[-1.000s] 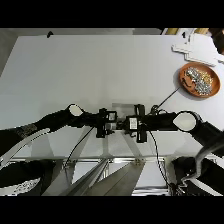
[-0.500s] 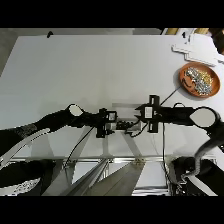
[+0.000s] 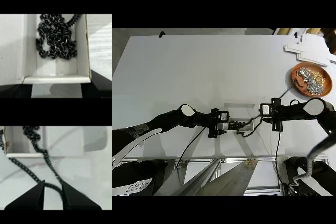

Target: Fold the box and place the chain.

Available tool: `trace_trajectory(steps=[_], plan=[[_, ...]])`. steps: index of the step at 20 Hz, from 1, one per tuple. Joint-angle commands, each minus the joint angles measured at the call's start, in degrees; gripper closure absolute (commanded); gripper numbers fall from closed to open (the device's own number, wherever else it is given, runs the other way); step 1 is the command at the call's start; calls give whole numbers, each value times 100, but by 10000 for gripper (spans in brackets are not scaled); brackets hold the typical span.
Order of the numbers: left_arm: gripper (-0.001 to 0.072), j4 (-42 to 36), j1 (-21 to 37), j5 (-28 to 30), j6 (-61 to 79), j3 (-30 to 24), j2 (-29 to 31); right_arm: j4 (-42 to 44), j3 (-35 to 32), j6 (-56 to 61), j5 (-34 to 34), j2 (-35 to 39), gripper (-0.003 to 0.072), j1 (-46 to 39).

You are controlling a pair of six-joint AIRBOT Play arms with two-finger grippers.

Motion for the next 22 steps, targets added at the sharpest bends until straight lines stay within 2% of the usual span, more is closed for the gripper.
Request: trace_trajectory(steps=[1, 6, 12, 14, 17, 20, 22], plan=[[491, 0, 0, 0, 0, 2, 0, 24, -2, -369, -17, -518, 444, 28], [491, 0, 0, 2, 0, 2, 0, 170, -2, -424, -595, -970, 468, 310], [491, 0, 0, 0, 0, 2, 0, 822, -2, -422, -743, -1263, 478, 310], [491, 0, 0, 0, 0, 2, 0, 835, -2, -332, -643, -1248, 660, 310], [491, 0, 0, 0, 0, 2, 0, 249, -2, 199, -411, -957, 668, 310], [491, 0, 0, 0, 0, 2, 0, -629, -2, 970, -247, -247, 668, 310], [491, 0, 0, 0, 0, 2, 0, -603, -2, 1113, -92, 356, 668, 313]])
